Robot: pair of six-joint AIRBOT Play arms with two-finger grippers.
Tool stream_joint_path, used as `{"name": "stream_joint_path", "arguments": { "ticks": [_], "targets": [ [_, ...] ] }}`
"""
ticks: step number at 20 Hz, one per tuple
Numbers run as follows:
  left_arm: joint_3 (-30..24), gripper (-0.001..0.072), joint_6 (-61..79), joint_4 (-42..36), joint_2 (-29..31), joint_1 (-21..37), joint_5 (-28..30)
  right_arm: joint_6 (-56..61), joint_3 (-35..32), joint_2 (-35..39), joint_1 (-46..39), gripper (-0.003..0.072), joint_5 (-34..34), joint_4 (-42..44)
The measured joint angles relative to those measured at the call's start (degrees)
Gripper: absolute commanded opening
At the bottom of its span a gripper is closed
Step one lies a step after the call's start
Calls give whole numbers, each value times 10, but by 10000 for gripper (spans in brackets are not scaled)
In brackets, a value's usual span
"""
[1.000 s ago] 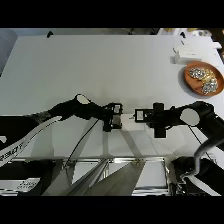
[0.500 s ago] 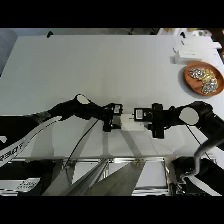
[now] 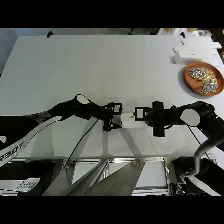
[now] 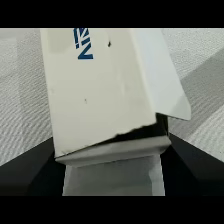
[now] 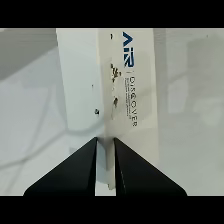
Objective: Fold the box and place the chain.
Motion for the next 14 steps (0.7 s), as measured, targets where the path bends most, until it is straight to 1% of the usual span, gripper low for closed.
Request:
{"name": "stream_joint_path", "arguments": {
  "ticks": [1,14],
  "targets": [
    [0,185,0,0,0,0,0,1,0,1,0,57,-1,-1],
    [0,185,0,0,0,0,0,42,-3,0,0,55,-36,2]
  ]
}}
